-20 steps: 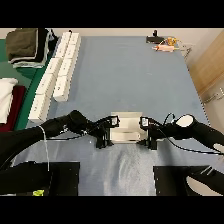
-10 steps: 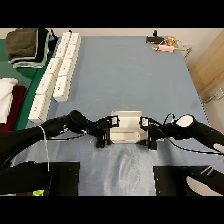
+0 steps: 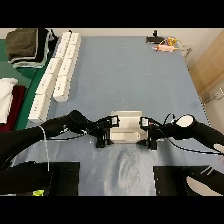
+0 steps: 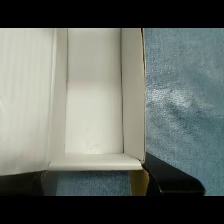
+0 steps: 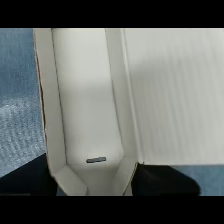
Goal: Fold the box.
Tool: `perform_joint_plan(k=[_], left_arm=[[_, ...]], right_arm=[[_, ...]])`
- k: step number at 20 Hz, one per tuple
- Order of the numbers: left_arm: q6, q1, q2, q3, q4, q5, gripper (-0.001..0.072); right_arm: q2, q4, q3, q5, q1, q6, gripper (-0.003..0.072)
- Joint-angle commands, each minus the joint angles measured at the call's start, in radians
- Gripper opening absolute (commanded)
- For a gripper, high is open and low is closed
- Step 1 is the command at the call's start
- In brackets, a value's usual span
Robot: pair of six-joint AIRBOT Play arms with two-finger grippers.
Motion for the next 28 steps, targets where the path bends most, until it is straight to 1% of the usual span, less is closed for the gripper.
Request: perform_joint_plan(k=[1,12,13,14,19,28], left_arm=[[0.0,0.0,0.0,0.0,0.0,0.0,0.0523],[0.0,0.0,0.0,0.0,0.0,0.0,0.0523],[0.0,0.0,0.0,0.0,0.0,0.0,0.0523],[0.0,0.0,0.0,0.0,0.0,0.0,0.0523],[0.0,0.0,0.0,0.0,0.0,0.0,0.0523],[0.0,0.0,0.0,0.0,0.0,0.0,0.0523]], right_arm=[[0.0,0.0,0.001,0.0,-0.001,0.0,0.0578],[0.002,0.0,0.001,0.0,-0.001,0.0,0.0579],[0.002,0.0,0.001,0.0,-0.001,0.0,0.0624],[0.002,-0.001,0.001,0.002,-0.001,0.0,0.072],[0.002,-0.018,0.001,0.005,-0.001,0.0,0.072],[0.003,-0.137,0.016,0.03,-0.003,0.032,0.072]])
